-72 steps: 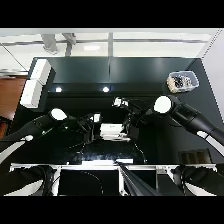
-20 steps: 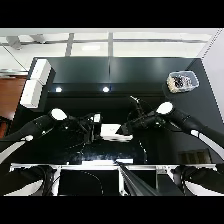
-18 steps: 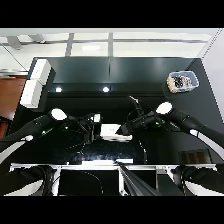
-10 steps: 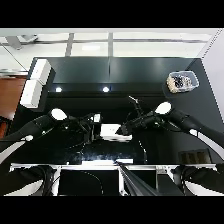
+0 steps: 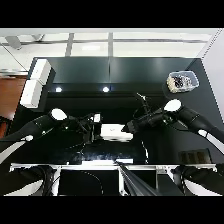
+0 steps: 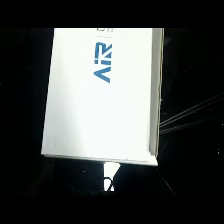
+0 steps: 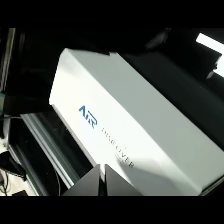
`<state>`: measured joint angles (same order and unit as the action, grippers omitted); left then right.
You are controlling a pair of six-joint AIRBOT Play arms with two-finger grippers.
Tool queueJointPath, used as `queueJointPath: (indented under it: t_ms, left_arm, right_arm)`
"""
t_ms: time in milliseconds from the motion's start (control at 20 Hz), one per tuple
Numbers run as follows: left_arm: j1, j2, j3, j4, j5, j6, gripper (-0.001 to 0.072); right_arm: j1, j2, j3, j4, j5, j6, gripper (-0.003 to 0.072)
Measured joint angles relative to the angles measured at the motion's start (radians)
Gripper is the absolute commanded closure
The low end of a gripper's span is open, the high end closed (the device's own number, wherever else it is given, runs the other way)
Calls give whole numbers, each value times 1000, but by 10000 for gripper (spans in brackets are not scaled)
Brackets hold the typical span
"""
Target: Fold the box and place the chain.
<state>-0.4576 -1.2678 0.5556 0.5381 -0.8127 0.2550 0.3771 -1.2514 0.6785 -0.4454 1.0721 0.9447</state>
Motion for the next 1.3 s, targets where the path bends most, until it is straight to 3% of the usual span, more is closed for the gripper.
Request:
queueJointPath:
  t_ms: [800,850,900,1100,1300]
  left_arm:
    - [0,0,0,1,1,1,298]
    - [0,0,0,0,1,0,194]
    - [0,3,0,0,1,-3,-6]
    - [6,55,0,16,-2,-38,-5]
    - [14,179,0,146,-19,-204,-5]
  right_arm:
    - [-17,17,-85,-37,-43,38,648]
    - [-20,22,-75,-37,-26,28,648]
    - [-27,34,-63,-46,11,21,648]
    - [-108,145,2,-14,137,2,648]
    - [-291,290,39,-12,238,-1,648]
